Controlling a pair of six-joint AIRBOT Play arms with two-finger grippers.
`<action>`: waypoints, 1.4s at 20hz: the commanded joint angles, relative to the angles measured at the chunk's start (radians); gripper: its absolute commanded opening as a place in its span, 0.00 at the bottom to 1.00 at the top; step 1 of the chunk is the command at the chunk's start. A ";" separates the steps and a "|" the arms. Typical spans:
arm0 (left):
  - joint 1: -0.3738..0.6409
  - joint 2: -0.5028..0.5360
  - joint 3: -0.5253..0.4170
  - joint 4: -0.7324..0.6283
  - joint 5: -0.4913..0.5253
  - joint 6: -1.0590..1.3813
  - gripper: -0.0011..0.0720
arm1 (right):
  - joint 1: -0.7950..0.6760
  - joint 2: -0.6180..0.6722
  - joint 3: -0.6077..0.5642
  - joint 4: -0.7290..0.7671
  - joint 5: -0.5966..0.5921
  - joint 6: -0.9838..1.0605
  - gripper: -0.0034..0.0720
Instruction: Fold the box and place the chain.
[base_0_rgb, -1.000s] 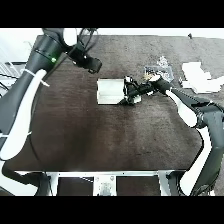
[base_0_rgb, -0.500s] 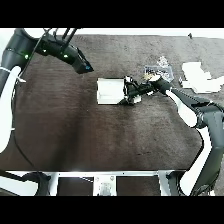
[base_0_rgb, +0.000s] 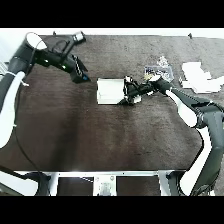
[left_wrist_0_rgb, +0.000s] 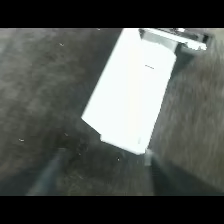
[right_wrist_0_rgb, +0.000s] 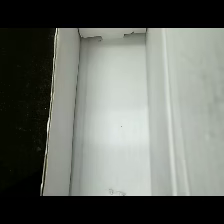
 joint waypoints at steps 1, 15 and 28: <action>0.003 -0.061 -0.027 -0.020 -0.012 0.193 0.93 | 0.001 0.000 0.000 0.000 0.001 0.000 0.80; 0.003 -0.303 -0.048 -0.140 0.057 0.556 0.93 | 0.001 0.000 0.000 0.000 0.000 0.000 0.80; 0.003 -0.345 -0.050 -0.244 0.031 0.693 0.93 | 0.000 0.000 0.000 0.000 0.000 0.000 0.80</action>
